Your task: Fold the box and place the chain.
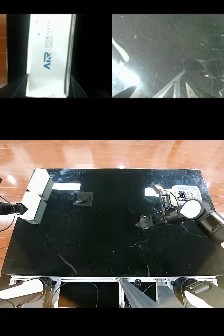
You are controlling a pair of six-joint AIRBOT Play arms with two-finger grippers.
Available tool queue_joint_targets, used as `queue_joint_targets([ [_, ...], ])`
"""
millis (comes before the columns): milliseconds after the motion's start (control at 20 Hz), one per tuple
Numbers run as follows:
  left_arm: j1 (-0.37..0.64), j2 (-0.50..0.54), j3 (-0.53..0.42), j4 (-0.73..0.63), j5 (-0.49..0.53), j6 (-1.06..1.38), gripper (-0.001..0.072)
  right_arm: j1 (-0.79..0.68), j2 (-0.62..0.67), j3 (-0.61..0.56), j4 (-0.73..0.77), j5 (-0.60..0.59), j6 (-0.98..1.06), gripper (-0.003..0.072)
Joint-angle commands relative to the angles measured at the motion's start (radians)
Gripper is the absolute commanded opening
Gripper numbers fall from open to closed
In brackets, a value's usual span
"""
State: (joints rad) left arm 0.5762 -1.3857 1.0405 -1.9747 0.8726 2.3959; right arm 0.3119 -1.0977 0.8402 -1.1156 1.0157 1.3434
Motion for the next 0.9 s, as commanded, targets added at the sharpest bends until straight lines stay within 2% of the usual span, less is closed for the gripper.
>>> queue_joint_targets([
  [0,-0.003,0.0,0.06,0.015,0.136,-0.027,0.0633,0.001,0.0,0.0,-0.001,0.0,0.0,0.0719],
  [150,-0.003,0.01,0.159,0.01,0.261,-0.144,0.063,0.0,0.0,0.002,-0.024,-0.002,0.0,0.0719],
  [250,-0.009,0.019,0.212,-0.055,0.336,-0.208,0.0623,0.0,0.0,0.018,-0.069,-0.007,0.0,0.0718],
  [300,-0.023,0.019,0.237,-0.089,0.386,-0.22,0.0568,0.0,0.0,0.04,-0.103,-0.01,0.002,0.0719],
  [350,-0.05,0.019,0.259,-0.118,0.443,-0.246,0.037,0.0,0.0,0.078,-0.156,-0.006,0.032,0.0719],
  [400,-0.09,0.021,0.277,-0.135,0.502,-0.25,0.0128,0.0,0.0,0.13,-0.222,0.002,0.087,0.0718],
  [450,-0.135,0.029,0.282,-0.148,0.529,-0.257,0.0016,0.0,0.0,0.179,-0.286,0.013,0.135,0.0717],
  [500,-0.193,0.047,0.278,-0.156,0.533,-0.283,0.0015,0.0,0.0,0.229,-0.346,0.026,0.149,0.0587],
  [600,-0.324,0.108,0.248,-0.155,0.499,-0.319,0.0014,0.0,0.0,0.285,-0.447,0.069,0.149,0.0153],
  [650,-0.393,0.148,0.217,-0.155,0.467,-0.322,0.0014,-0.001,0.0,0.288,-0.487,0.105,0.159,0.004],
  [750,-0.537,0.253,0.097,-0.154,0.356,-0.34,0.0014,-0.021,0.0,0.26,-0.518,0.183,0.245,0.0038],
  [850,-0.676,0.36,-0.068,-0.123,0.233,-0.388,0.0014,-0.039,0.008,0.173,-0.517,0.177,0.347,0.0039],
])
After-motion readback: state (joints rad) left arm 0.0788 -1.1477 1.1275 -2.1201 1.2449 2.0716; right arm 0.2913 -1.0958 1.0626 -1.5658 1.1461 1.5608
